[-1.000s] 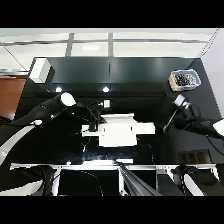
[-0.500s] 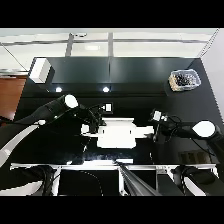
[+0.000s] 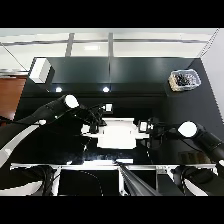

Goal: Fold the box and place the chain.

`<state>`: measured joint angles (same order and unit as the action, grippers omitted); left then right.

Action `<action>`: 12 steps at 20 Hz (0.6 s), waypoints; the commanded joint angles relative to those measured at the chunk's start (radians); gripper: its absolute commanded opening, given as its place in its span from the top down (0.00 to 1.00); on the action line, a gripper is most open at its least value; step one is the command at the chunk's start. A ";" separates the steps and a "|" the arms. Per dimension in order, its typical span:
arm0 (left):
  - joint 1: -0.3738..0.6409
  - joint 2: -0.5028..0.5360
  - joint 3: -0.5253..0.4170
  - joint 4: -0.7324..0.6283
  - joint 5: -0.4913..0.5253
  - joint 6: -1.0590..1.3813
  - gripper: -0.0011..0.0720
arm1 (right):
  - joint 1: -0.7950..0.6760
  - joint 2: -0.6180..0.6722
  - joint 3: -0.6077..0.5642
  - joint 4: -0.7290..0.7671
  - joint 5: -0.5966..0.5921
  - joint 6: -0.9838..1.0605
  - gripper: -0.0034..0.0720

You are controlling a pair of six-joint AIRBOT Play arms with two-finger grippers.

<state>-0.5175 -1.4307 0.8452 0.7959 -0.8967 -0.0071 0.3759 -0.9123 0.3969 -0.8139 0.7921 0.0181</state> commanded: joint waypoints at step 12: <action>0.000 -0.001 -0.001 0.004 -0.005 0.000 0.95 | 0.208 -0.087 0.000 0.034 -0.055 -0.038 0.04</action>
<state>-0.5175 -1.4315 0.8452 0.7994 -0.9001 -0.0074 0.5671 -0.9836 0.3969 -0.7891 0.7563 -0.0143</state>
